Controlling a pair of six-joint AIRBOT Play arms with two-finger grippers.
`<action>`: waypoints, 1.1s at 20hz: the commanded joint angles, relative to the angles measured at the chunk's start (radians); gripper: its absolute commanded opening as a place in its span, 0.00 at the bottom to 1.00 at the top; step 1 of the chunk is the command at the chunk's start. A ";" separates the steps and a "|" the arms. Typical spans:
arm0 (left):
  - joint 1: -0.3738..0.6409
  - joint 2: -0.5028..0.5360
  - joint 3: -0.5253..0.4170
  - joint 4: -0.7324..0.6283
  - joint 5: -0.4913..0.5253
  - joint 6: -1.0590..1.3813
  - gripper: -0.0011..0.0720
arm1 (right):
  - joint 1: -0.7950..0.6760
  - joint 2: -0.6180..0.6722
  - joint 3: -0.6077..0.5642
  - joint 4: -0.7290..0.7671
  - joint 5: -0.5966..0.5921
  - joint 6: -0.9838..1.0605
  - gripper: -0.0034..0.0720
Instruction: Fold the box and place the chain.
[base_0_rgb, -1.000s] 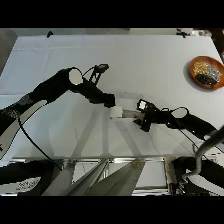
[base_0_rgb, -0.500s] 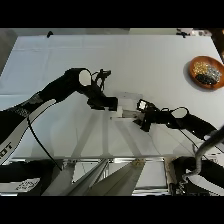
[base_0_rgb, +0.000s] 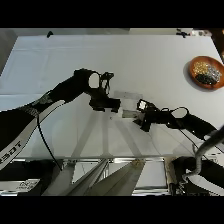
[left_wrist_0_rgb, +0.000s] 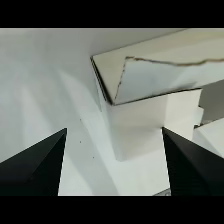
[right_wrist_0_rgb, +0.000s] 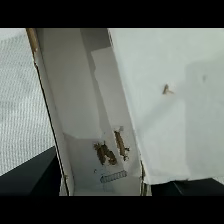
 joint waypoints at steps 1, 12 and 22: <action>-0.018 -0.019 0.002 0.021 0.048 -0.009 0.88 | 0.000 0.001 0.000 0.000 0.000 0.000 0.59; -0.045 -0.067 0.002 0.047 0.090 -0.008 0.77 | 0.000 0.001 0.000 0.000 0.000 0.000 0.59; -0.051 -0.067 0.002 0.117 -0.087 0.014 0.18 | 0.000 0.001 0.000 0.000 0.000 0.000 0.59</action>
